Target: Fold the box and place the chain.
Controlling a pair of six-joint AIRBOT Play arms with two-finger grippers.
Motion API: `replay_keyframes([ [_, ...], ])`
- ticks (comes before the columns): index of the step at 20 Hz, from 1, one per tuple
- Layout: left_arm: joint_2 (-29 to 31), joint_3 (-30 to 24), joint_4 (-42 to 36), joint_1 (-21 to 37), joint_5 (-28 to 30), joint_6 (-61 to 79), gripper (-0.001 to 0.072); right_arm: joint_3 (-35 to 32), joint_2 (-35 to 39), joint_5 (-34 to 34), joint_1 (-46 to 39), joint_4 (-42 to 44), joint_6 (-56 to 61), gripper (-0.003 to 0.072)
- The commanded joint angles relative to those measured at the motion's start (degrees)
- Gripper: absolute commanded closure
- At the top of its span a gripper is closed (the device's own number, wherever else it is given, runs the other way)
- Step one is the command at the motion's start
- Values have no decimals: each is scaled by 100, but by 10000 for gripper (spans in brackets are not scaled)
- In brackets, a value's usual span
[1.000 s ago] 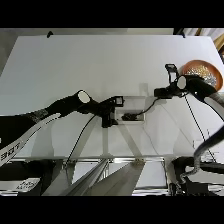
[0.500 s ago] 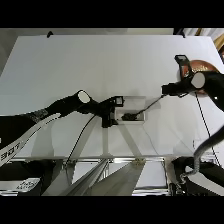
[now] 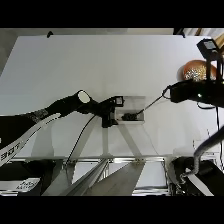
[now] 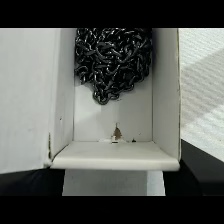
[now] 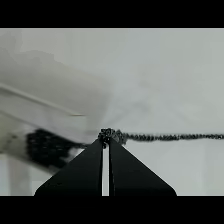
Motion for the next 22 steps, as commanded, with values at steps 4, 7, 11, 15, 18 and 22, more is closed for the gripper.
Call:
replay_keyframes([
  [4,2,2,2,0,2,2,555,2,789,-9,1305,437,-11,675],
  [7,2,2,2,0,2,2,555,2,785,-323,1851,404,-7,675],
  [11,2,2,2,0,2,2,555,0,632,-570,2135,402,13,675],
  [15,2,2,2,0,2,2,555,-26,92,-479,2135,402,11,675],
  [18,2,2,2,0,2,2,555,-107,-501,-474,2135,402,17,675],
  [22,2,2,2,0,2,2,555,-439,-1130,-490,2135,400,177,675],
])
